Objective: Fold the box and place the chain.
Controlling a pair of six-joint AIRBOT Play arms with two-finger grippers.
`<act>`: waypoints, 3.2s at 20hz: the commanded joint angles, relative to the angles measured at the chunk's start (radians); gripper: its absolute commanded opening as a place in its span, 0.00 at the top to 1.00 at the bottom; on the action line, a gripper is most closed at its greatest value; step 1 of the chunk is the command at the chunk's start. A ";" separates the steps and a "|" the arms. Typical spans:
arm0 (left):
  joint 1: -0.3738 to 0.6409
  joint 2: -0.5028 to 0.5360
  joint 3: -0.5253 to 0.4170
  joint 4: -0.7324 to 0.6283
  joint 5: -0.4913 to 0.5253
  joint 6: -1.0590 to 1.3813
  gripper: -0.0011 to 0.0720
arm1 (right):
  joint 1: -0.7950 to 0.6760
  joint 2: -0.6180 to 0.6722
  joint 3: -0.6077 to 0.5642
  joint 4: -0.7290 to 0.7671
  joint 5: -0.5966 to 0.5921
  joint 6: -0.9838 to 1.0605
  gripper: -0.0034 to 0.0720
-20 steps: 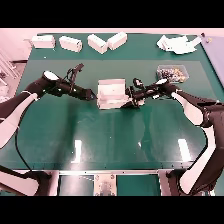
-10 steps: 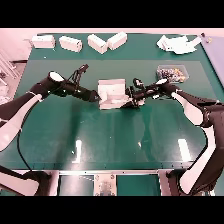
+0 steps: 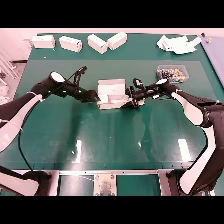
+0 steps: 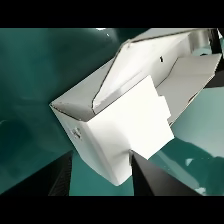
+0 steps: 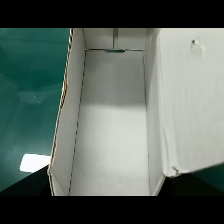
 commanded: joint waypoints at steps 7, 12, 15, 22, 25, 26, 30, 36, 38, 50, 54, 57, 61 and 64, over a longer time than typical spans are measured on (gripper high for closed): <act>0.001 0.029 0.006 -0.010 0.000 -0.190 0.38 | 0.000 0.001 0.000 0.000 0.000 0.000 0.19; 0.001 0.030 0.005 -0.013 0.002 -0.242 0.38 | 0.000 0.001 0.000 0.000 0.000 0.000 0.19; 0.000 0.030 0.005 -0.015 0.003 -0.244 0.38 | 0.000 0.001 0.000 0.000 0.000 0.000 0.19; -0.044 0.030 0.005 -0.023 0.056 -0.277 0.38 | 0.000 0.001 0.000 0.000 0.000 0.000 0.19; -0.060 0.030 0.005 -0.017 0.093 -0.277 0.38 | 0.000 0.001 0.000 0.000 0.000 0.000 0.19; -0.063 0.030 0.005 -0.010 0.103 -0.277 0.38 | 0.000 0.001 0.000 0.000 0.000 0.000 0.19; -0.087 0.030 0.005 0.046 0.132 -0.294 0.38 | 0.000 0.001 0.000 0.000 0.000 0.000 0.19; -0.100 0.030 0.005 0.160 0.135 -0.373 0.38 | 0.000 0.001 0.000 0.000 0.000 0.000 0.19; -0.101 0.030 0.005 0.169 0.148 -0.390 0.38 | 0.000 0.001 0.000 0.000 0.000 0.000 0.19; -0.172 0.029 0.078 0.376 0.185 -0.687 0.38 | 0.000 0.001 0.000 0.000 0.000 0.000 0.19; -0.184 0.029 0.078 0.385 0.168 -0.740 0.38 | 0.000 0.001 0.000 0.000 0.000 0.000 0.19; -0.188 0.026 0.078 0.382 0.149 -0.768 0.38 | 0.000 0.001 0.000 0.000 0.000 0.000 0.19; -0.196 0.010 0.078 0.369 0.141 -0.791 0.38 | 0.000 0.001 0.000 0.000 0.000 0.000 0.19; -0.196 0.000 0.078 0.383 0.146 -0.814 0.38 | 0.000 0.001 0.000 0.000 0.000 0.000 0.19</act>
